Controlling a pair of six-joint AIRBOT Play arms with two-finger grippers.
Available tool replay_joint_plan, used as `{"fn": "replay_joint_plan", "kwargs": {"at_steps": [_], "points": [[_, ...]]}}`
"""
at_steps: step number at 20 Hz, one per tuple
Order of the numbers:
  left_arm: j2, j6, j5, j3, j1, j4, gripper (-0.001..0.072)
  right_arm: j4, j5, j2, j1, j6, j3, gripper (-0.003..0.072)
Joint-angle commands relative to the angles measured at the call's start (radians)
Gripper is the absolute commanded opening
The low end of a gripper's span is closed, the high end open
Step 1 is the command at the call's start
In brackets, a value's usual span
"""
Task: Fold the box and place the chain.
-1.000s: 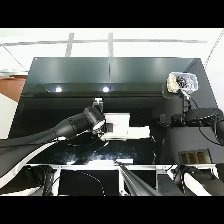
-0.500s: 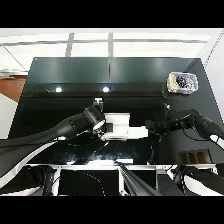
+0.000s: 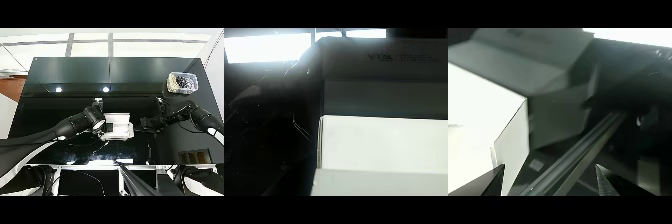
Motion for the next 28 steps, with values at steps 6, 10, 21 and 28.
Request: {"fn": "replay_joint_plan", "kwargs": {"at_steps": [6, 10, 21, 28], "points": [[0.000, 0.000, 0.001, -0.001, 0.000, -0.003, 0.0029, 0.021, -0.001, 0.000, 0.103, 0.010, 0.043, 0.0666], [0.000, 0.000, 0.001, -0.001, 0.000, -0.003, 0.0029, 0.019, 0.001, 0.000, 0.119, 0.019, 0.068, 0.0665], [0.000, 0.000, 0.001, -0.001, 0.000, -0.003, 0.0029, -0.174, 0.201, -0.001, 0.312, 0.263, 0.079, 0.0552], [0.000, 0.000, 0.001, -0.001, 0.000, -0.002, 0.0029, -0.481, 0.233, -0.020, 0.463, 0.550, 0.171, 0.0368]]}}
